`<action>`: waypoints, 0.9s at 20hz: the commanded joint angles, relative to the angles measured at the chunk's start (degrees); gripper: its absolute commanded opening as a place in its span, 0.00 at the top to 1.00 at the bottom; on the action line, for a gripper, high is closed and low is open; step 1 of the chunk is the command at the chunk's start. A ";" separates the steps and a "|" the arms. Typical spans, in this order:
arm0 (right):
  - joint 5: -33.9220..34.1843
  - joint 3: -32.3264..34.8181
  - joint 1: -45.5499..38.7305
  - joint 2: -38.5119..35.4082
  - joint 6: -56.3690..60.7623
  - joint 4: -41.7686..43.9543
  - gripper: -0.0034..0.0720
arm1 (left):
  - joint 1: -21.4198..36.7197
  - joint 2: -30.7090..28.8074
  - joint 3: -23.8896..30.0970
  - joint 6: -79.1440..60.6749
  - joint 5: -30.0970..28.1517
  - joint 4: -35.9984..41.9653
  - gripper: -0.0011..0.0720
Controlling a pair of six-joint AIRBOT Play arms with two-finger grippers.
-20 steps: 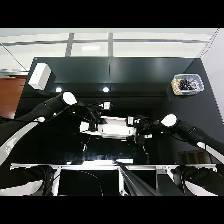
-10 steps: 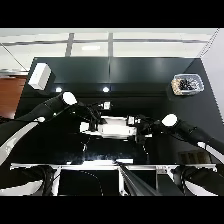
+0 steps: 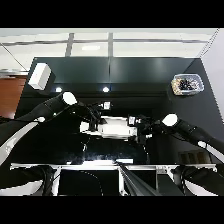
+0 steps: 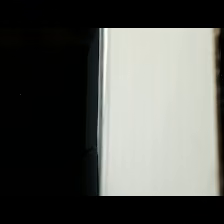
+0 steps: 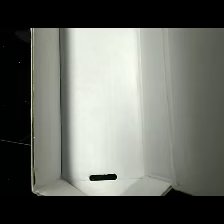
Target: Fold the box and place the chain.
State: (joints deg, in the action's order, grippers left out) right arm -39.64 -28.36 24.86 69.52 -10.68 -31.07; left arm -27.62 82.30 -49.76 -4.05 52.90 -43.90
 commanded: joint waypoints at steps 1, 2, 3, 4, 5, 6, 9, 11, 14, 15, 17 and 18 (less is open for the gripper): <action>-0.15 0.04 -0.04 0.04 0.00 -0.09 0.27 | -0.02 0.04 -0.02 -0.02 -0.02 0.00 0.95; -0.15 0.04 -0.02 0.04 0.00 -0.09 0.33 | -0.02 0.04 -0.02 -0.02 0.00 -0.02 0.95; -0.15 0.04 -0.02 0.04 0.00 -0.09 0.33 | -0.02 0.04 -0.02 -0.02 0.00 -0.02 0.95; -0.15 0.04 0.02 0.07 0.00 -0.09 0.38 | -0.02 0.04 -0.02 -0.02 0.02 0.00 0.95; -0.15 0.04 0.02 0.07 0.00 -0.11 0.48 | -0.02 0.04 -0.02 0.00 0.02 0.00 0.95; -0.15 0.04 0.02 0.07 0.00 -0.11 0.53 | -0.02 0.04 -0.02 0.00 0.02 0.00 0.94; -0.15 0.04 0.02 0.07 0.00 -0.11 0.53 | 0.02 0.02 -1.25 3.52 0.09 -0.44 0.94; -0.22 0.04 0.02 0.07 -0.02 -0.31 0.53 | 0.42 -0.57 -3.06 7.26 2.01 -3.61 0.66; -1.70 0.04 0.15 0.07 -0.79 -0.94 0.53 | 2.60 -3.32 -4.74 13.51 6.12 -10.25 0.47; -1.73 0.04 0.13 0.07 -0.85 -0.94 0.53 | 3.82 -4.59 -5.03 15.65 7.98 -11.52 0.46; -1.70 0.04 0.13 0.04 -0.83 -0.92 0.53 | 6.78 -8.15 -5.07 20.74 9.01 -12.35 0.41; -1.70 0.04 0.13 0.07 -0.83 -0.92 0.53 | 8.33 -9.97 -5.07 23.21 9.92 -12.55 0.41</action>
State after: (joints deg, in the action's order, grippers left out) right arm -41.08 -28.36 24.97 69.54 -11.53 -31.88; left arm -22.65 76.27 -54.33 11.25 59.57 -53.45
